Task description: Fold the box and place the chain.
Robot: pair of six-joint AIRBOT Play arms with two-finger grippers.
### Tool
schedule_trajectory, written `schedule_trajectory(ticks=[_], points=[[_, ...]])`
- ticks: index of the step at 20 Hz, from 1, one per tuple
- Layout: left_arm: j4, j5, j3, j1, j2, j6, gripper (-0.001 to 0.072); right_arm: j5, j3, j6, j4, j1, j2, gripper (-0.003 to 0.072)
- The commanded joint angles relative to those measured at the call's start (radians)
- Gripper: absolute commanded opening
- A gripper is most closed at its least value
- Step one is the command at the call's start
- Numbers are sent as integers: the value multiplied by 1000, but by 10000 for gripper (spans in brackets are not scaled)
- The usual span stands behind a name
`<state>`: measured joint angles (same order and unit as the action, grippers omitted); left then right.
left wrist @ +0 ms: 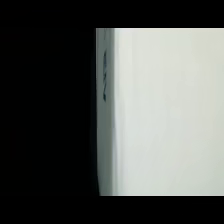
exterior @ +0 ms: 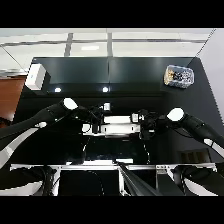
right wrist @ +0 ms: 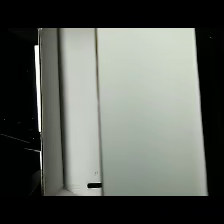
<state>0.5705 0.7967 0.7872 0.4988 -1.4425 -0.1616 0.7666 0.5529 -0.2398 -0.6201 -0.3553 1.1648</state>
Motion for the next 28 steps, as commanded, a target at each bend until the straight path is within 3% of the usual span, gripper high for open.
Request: schedule_trajectory(ticks=[1,13,28], points=[[2,-2,0,0,0,1,25,14,0,-45,14,16,26,678],[2,-2,0,0,0,1,25,11,0,-88,55,17,105,679],[2,-2,0,0,0,1,25,-11,0,-52,58,17,106,678]])
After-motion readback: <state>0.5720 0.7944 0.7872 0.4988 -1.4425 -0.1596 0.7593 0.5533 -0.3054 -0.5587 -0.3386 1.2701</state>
